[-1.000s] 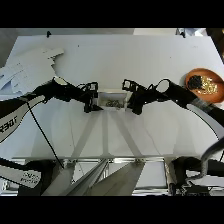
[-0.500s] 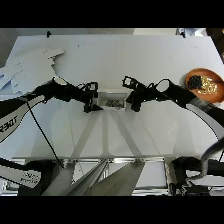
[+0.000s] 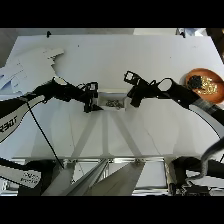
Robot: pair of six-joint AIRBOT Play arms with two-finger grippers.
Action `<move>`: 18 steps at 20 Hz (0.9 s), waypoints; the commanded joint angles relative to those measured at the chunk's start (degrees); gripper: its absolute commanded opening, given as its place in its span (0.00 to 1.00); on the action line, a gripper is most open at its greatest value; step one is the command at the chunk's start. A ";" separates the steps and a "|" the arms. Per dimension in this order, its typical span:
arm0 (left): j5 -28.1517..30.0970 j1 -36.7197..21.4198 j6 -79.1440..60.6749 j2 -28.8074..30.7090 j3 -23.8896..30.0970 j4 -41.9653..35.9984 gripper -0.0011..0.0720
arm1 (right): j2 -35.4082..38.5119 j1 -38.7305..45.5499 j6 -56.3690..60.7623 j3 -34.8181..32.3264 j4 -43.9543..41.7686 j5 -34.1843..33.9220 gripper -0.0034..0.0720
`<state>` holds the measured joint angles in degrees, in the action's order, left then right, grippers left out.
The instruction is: Fold the box and place the chain.
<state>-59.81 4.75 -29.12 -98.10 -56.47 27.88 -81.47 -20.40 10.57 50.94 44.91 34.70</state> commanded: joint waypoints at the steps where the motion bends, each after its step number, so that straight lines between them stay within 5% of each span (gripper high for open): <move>1: 0.00 -0.02 0.00 0.04 -0.04 0.02 0.47 | 2.80 0.00 2.86 0.02 1.66 0.81 0.06; 8: 0.00 -0.02 0.00 0.04 -0.04 0.04 0.47 | 6.82 -0.13 6.10 0.02 5.92 17.29 0.06; 18: 0.00 -0.02 0.00 0.04 -0.04 0.02 0.47 | 6.86 -5.25 4.24 0.02 -5.88 9.07 0.08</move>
<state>-59.81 4.75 -29.12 -98.10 -56.47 27.90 -74.65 -24.45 15.14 50.94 41.39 47.00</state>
